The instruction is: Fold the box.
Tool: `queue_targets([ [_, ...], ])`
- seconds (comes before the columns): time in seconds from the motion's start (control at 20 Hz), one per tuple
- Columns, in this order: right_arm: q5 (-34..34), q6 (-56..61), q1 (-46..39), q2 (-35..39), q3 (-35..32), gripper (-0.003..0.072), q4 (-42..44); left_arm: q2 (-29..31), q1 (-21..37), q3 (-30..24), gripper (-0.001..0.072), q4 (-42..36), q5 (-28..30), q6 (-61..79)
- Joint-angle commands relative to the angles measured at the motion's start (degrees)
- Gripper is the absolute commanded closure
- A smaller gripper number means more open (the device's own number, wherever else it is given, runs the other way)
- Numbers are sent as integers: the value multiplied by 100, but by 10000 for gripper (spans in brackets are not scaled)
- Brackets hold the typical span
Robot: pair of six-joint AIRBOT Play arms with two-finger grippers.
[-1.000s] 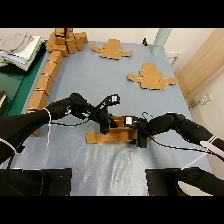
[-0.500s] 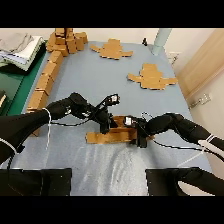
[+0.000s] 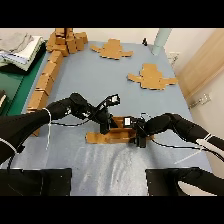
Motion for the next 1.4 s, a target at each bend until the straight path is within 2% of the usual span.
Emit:
queue_targets([
  [0.0, -4, -2, 7, -7, 0, 173, -2, 0, 0, -2, 694, 0, 13, 0],
  [1.05, -31, 17, 7, -7, -2, 174, -4, 9, 28, 2, 691, 4, -133, -2],
  [1.1, -31, 17, 7, -7, 0, 174, -4, 31, 83, 4, 590, 7, -144, -2],
  [1.15, -31, 17, 7, -7, 0, 174, -4, 79, 160, 4, 209, 7, -144, -31],
  [1.2, -31, 17, 7, -7, -2, 174, -7, 155, 254, 4, -9, 0, -136, -291],
  [1.35, -31, 17, 7, -7, 0, 174, -7, 509, 619, 4, -10, 313, -472, -780],
])
